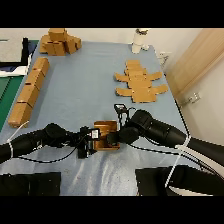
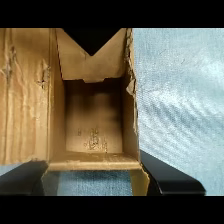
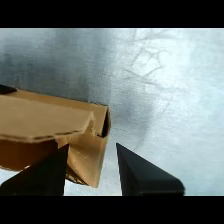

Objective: Fold the box.

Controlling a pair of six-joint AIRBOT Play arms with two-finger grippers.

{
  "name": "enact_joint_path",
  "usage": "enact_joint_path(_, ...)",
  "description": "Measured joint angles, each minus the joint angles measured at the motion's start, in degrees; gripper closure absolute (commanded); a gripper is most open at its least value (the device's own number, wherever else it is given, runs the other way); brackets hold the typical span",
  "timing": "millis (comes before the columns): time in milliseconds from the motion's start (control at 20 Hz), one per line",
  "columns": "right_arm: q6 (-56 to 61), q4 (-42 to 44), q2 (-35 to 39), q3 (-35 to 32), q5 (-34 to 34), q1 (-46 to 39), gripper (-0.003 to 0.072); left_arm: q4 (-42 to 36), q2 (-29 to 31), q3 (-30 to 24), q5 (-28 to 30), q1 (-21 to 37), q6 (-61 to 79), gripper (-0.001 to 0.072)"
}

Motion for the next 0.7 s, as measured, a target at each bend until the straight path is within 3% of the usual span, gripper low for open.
enact_joint_path(550, 12.04, -2.56, -8.39, 6.01, -5.03, 4.68, 0.0247, 0.02, 0.0, 0.0, 0.0, 0.0, -0.02, 0.0238)
enact_joint_path(600, 12.39, -2.86, -9.27, 6.56, -5.95, 4.83, 0.0277, 0.02, 0.02, 0.0, 0.0, 0.0, -0.02, 0.0238)
enact_joint_path(700, 13.25, -3.65, -10.58, 7.3, -7.37, 5.01, 0.0414, 0.04, 0.02, 0.0, -0.04, 0.0, 0.0, 0.0238)
